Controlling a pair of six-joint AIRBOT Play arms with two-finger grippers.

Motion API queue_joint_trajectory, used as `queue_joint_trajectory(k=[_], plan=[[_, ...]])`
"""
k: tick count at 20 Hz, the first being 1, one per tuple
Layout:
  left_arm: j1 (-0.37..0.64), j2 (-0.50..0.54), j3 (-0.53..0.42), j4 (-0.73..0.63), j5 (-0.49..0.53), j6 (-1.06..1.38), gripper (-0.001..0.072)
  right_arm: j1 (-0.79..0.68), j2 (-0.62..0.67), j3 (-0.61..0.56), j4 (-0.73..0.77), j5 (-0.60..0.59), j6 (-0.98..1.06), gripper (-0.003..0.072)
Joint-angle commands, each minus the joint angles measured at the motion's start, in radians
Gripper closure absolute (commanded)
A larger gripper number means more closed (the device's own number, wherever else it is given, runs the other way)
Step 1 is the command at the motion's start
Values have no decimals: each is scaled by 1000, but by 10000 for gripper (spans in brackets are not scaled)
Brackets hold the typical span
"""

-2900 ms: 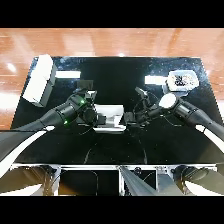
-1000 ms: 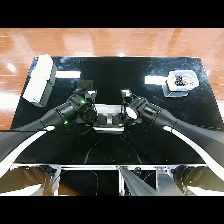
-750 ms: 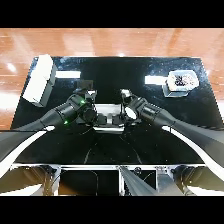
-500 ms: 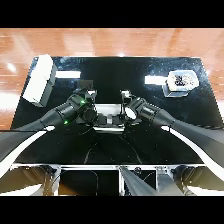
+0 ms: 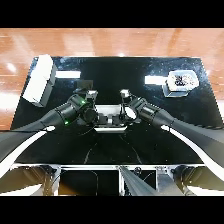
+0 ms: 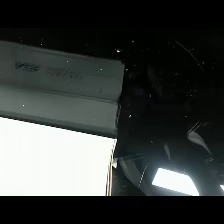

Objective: Fold the box and place the chain.

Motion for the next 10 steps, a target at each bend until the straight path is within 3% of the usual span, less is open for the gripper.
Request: queue_joint_trajectory(k=[1,4,5,6,10], plan=[[0,0,0,3,1,2,690,1,1,1,17,7,-8,652],[0,0,0,3,1,2,690,1,1,3,20,21,-6,649],[0,0,0,3,0,2,690,1,1,4,21,28,-6,570],[0,0,0,3,0,2,690,1,1,6,21,37,1,400],[0,0,0,3,0,2,690,1,1,26,19,45,0,401]])
